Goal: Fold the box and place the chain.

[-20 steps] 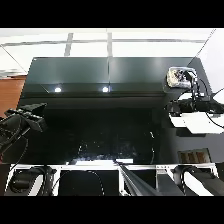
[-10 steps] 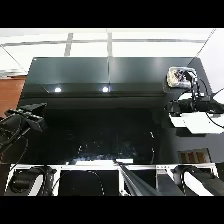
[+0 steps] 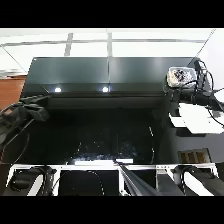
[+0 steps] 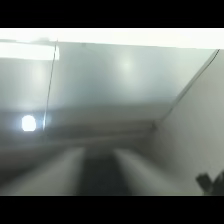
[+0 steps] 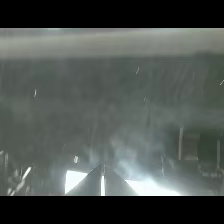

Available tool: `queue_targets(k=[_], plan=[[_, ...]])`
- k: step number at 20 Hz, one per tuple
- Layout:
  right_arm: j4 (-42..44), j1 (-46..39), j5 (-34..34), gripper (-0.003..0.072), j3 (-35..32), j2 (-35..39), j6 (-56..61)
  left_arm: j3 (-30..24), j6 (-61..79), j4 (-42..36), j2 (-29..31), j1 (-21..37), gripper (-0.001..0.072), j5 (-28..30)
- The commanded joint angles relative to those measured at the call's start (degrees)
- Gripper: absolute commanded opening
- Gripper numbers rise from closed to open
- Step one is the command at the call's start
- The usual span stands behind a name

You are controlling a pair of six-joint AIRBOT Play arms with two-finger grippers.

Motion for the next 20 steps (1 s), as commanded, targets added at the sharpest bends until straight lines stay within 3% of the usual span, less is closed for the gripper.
queue_targets(k=[1,2,3,5,7,9,12,14,17,20], plan=[[-0.7,0.2,-10.0,0.0025,0.0,-1.9,-0.1,0.7,0.4,-0.6,-13.3,0.1,0.0706,-2.3],[-2.2,0.1,-12.2,0.0307,0.0,-2.8,0.0,2.9,0.4,-0.5,-17.8,0.1,0.0706,-4.2],[-3.9,-0.1,-12.9,0.0720,0.0,-3.5,-0.1,5.7,0.4,0.6,-22.1,0.1,0.0706,-5.8],[-13.6,-2.1,-13.2,0.0720,1.6,-4.6,2.4,12.4,-2.6,11.1,-28.8,0.3,0.0706,-11.5],[-29.6,-9.6,-12.7,0.0720,6.3,-5.9,15.8,19.4,-15.1,24.9,-33.5,1.5,0.0706,-21.5],[-37.8,-21.1,-8.9,0.0720,12.1,-9.4,23.1,23.6,-17.6,27.5,-36.0,3.6,0.0705,-28.9],[-32.0,-38.8,0.9,0.0720,19.7,-16.6,21.3,24.0,-17.7,26.6,-36.2,4.2,0.0705,-30.2],[-22.6,-46.3,8.5,0.0720,25.0,-21.9,8.0,24.0,-17.7,24.2,-36.2,4.2,0.0705,-30.0],[-21.0,-52.8,20.0,0.0720,32.1,-30.3,1.6,24.0,-17.9,21.7,-36.2,4.2,0.0705,-29.6],[-19.2,-54.4,30.6,0.0720,35.0,-36.6,-7.9,24.0,-17.9,20.0,-36.2,4.2,0.0705,-28.4]])
